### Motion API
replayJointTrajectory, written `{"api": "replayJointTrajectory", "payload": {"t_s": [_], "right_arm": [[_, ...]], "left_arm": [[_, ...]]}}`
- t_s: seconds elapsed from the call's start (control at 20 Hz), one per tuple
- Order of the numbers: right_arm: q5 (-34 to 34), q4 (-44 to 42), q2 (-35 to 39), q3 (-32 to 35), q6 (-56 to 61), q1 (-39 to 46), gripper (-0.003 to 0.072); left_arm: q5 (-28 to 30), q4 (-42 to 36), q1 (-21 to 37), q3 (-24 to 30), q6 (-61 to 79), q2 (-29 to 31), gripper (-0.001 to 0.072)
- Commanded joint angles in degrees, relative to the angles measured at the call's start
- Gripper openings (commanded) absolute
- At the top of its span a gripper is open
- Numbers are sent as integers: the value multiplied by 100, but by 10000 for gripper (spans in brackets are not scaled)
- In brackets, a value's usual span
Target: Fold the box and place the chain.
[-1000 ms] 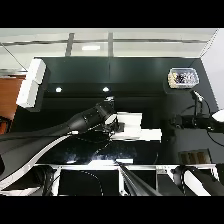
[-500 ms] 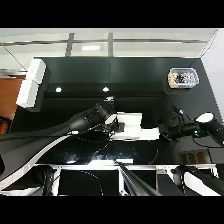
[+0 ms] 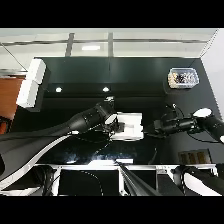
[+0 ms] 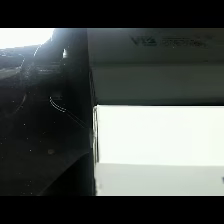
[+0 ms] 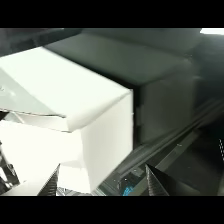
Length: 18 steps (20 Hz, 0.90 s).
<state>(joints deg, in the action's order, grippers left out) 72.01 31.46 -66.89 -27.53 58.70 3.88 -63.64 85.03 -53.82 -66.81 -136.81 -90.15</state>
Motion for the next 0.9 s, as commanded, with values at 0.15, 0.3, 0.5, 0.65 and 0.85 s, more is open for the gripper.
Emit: {"api": "replayJointTrajectory", "payload": {"t_s": [0.15,0.3,0.5,0.65,0.85], "right_arm": [[-1005,-85,-4,-33,455,-1097,617],[-1486,455,-4,-258,1220,-1650,556],[-1547,2330,-4,-1040,2951,-2398,556],[-1554,2892,-4,-1364,3602,-2728,556],[-1346,4310,-26,-1816,5198,-3379,547]], "left_arm": [[-11,-4,0,4,4,-4,27],[-11,-4,0,4,4,-4,27],[-9,-4,0,4,4,-4,27],[-9,-4,0,4,4,-4,28],[-9,-2,0,4,4,-4,28]]}}
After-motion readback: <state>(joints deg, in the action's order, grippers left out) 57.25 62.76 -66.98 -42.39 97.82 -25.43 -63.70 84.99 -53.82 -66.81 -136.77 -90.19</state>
